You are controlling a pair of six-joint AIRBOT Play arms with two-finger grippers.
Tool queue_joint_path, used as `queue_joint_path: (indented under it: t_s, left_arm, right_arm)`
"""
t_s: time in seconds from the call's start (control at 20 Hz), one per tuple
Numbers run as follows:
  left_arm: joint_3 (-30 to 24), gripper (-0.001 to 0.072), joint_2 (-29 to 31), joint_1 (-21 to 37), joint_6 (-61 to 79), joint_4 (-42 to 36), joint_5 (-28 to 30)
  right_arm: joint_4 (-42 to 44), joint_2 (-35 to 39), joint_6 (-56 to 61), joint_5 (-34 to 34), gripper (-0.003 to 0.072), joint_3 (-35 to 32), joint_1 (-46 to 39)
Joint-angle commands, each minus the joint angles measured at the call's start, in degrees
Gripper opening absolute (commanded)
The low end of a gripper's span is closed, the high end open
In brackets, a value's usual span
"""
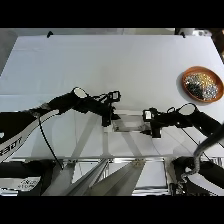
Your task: Fold the box and place the chain.
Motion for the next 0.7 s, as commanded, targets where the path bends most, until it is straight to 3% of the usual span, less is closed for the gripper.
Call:
queue_joint_path:
  t_s: [0.0,0.3,0.4,0.5,0.65]
  left_arm:
    - [0.0,0.0011,0.0,0.0,-0.1,-0.1,0.2]
    - [0.0,0.0011,0.0,0.0,0.0,-0.1,0.2]
    - [0.0,0.0011,0.0,0.0,0.0,-0.1,0.1]
    - [0.0,0.0011,0.0,0.0,-0.1,-0.1,0.1]
    - [0.0,0.0011,0.0,0.0,-0.1,-0.1,0.1]
  right_arm:
    - [3.0,-1.9,-0.2,-1.7,0.0677,0.0,0.0]
    - [4.0,-2.0,-0.2,-2.1,0.0674,0.0,0.0]
    - [4.0,-2.0,-0.5,-2.5,0.0650,0.0,0.0]
    - [3.7,-2.0,-1.7,-2.4,0.0535,0.0,0.0]
    - [2.1,-2.0,-1.6,-3.7,0.0528,0.0,0.1]
